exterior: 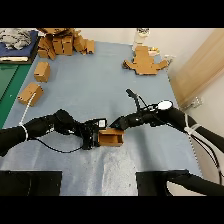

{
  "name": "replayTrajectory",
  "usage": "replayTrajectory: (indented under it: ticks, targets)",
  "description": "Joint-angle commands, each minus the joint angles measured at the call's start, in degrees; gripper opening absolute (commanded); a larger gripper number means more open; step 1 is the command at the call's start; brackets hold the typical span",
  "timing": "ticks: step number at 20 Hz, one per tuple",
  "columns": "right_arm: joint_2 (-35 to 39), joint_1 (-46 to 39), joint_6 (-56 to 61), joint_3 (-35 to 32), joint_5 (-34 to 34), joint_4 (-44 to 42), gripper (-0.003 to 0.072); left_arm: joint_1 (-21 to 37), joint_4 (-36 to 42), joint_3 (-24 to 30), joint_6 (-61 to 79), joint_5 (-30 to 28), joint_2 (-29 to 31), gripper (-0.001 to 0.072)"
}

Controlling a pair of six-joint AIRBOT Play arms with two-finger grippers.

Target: Fold the box.

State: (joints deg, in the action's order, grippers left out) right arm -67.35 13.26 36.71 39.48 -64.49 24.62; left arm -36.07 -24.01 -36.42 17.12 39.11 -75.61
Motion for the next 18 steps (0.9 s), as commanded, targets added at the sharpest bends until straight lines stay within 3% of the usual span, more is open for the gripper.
replayTrajectory:
  ticks: [1, 4, 12, 15, 18]
  targets:
    - [7.45, 1.53, 0.39, -1.36, 2.14, 6.34, 0.0004, 0.00, 0.00, -0.07, 0.00, -0.02, 0.02, 0.0470]
    - [10.58, 1.53, 2.54, -3.17, 1.90, 10.14, 0.0004, 0.00, 0.00, -0.07, 0.02, -0.02, 0.02, 0.0470]
    - [13.51, 5.35, 2.43, -10.23, 5.05, 9.70, 0.0004, -0.02, 0.00, -0.07, 0.00, 0.00, 0.02, 0.0470]
    - [18.56, 8.33, 2.43, -10.23, 8.24, 11.06, 0.0005, -0.02, 0.00, -0.07, 0.00, 0.00, 0.02, 0.0470]
    - [22.99, 12.48, 3.50, -10.23, 14.29, 17.68, 0.0005, -0.02, 0.00, -0.07, 0.00, -0.02, 0.02, 0.0470]
